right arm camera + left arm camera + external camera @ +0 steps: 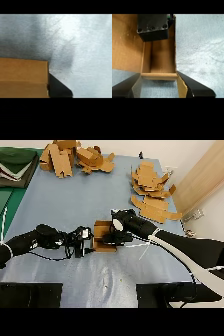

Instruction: Fold the box.

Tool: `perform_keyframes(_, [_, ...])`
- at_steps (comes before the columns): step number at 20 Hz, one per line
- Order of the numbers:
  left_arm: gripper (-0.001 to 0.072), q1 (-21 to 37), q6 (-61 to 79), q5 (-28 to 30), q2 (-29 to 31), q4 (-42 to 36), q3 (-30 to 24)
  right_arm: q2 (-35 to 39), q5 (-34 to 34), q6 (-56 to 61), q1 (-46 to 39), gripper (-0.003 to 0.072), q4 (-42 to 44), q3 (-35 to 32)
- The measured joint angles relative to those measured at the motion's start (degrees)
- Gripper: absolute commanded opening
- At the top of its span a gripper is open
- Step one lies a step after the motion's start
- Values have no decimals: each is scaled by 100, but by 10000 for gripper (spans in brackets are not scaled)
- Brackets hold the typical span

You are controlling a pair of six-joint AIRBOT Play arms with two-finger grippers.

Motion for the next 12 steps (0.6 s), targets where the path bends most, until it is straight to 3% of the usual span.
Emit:
perform_keyframes(5, [457,0,-2,0,0,0,0,-35,74,208,15,1,-208,22])
perform_keyframes(7, [457,0,2,0,0,0,0,-48,79,243,22,28,-247,22])
perform_keyframes(8, [457,0,11,-2,0,2,0,-55,72,232,22,220,-260,22])
perform_keyframes(9, [457,0,15,-4,0,11,0,-70,46,197,28,308,-304,17])
perform_keyframes(12, [457,0,15,-4,0,11,0,-61,-26,214,26,308,-157,22])
